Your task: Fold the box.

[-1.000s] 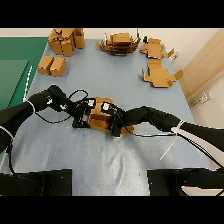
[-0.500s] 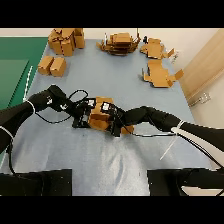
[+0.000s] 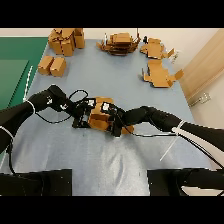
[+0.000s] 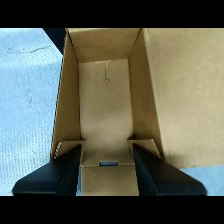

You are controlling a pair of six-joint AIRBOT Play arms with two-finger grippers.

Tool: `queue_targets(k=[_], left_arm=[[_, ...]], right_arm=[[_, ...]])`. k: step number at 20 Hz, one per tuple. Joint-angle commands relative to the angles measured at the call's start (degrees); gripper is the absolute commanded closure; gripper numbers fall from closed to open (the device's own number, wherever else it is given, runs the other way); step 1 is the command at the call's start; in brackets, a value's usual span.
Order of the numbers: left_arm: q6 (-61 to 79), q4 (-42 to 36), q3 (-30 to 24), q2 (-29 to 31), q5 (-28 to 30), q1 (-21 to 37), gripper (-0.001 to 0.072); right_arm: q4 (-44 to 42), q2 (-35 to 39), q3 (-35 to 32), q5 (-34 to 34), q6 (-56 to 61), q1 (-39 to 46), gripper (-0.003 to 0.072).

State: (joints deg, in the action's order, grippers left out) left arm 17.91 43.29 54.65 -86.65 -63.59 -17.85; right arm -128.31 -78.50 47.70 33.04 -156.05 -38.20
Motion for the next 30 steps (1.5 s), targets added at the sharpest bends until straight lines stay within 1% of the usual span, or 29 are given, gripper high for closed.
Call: queue_targets(k=[1,2,3,4,5,6,7,8,9,11,13,14,16,18,20,22,25,26,29,30], left_arm=[[0.00,0.04,-0.02,-0.04,-0.31,0.00,0.0414],[0.00,0.04,-0.02,-0.04,-0.35,0.00,0.0413],[0.00,0.09,-0.02,-0.04,-0.37,0.00,0.0413],[0.00,0.15,-0.02,-0.04,-0.44,0.00,0.0413],[0.00,0.22,-0.02,-0.04,-0.44,0.00,0.0413],[0.02,0.22,-0.02,-0.04,-0.42,0.00,0.0413],[0.02,0.22,-0.02,-0.04,-0.39,0.00,0.0413],[0.02,0.22,-0.02,-0.04,-0.39,0.00,0.0413],[0.02,0.22,-0.02,-0.04,-0.42,0.00,0.0413],[0.00,0.22,-0.02,-0.04,-0.44,0.00,0.0413],[0.02,0.22,-0.02,-0.04,-0.39,0.00,0.0413],[0.00,0.24,-0.02,-0.04,-0.42,0.00,0.0413],[-0.68,0.24,-0.02,-0.04,-0.44,0.02,0.0413],[-1.07,0.24,-0.02,-0.04,-0.44,0.02,0.0413],[-1.07,0.24,-0.02,-0.04,-0.42,0.02,0.0413],[-1.07,0.22,-0.02,-0.04,-0.44,0.02,0.0413],[-1.05,0.22,-0.02,-0.04,-0.35,0.00,0.0413],[-1.05,0.20,-0.02,-0.04,-0.35,0.02,0.0413],[-1.05,0.20,-0.02,-0.04,-0.24,0.00,0.0413],[-1.05,0.20,-0.02,-0.04,-0.24,0.02,0.0413]], right_arm=[[5.09,1.16,-0.04,3.37,7.37,0.13,0.0094],[7.74,1.57,-0.04,4.61,11.26,0.46,0.0095],[10.73,1.99,-0.04,6.38,15.45,1.09,0.0115],[13.03,2.49,-0.04,8.44,19.21,1.86,0.0169],[14.10,3.04,-0.04,10.93,21.99,2.82,0.0188],[13.88,3.78,-0.04,12.92,23.71,3.91,0.0281],[13.09,4.66,-0.04,14.45,24.22,4.83,0.0429],[12.22,5.75,-0.04,15.08,24.24,5.77,0.0598],[10.97,6.93,-0.04,15.06,24.26,6.67,0.0678],[8.15,9.66,-0.07,13.79,29.03,9.20,0.0681],[6.38,12.92,-0.96,14.10,38.14,13.33,0.0681],[5.86,15.41,-2.60,13.84,42.99,15.67,0.0682],[5.95,21.40,-7.72,13.46,52.81,20.33,0.0683],[5.95,27.02,-14.16,15.30,61.40,24.70,0.0682],[5.46,29.68,-19.63,17.77,66.71,27.21,0.0682],[3.37,29.53,-22.29,17.99,67.12,27.50,0.0682],[2.19,26.77,-22.40,15.34,66.71,27.50,0.0682],[0.33,25.18,-22.29,14.23,65.09,27.50,0.0682],[-9.38,19.21,-21.16,12.28,55.71,27.47,0.0682],[-10.91,17.09,-20.50,12.00,54.12,27.47,0.0682]])
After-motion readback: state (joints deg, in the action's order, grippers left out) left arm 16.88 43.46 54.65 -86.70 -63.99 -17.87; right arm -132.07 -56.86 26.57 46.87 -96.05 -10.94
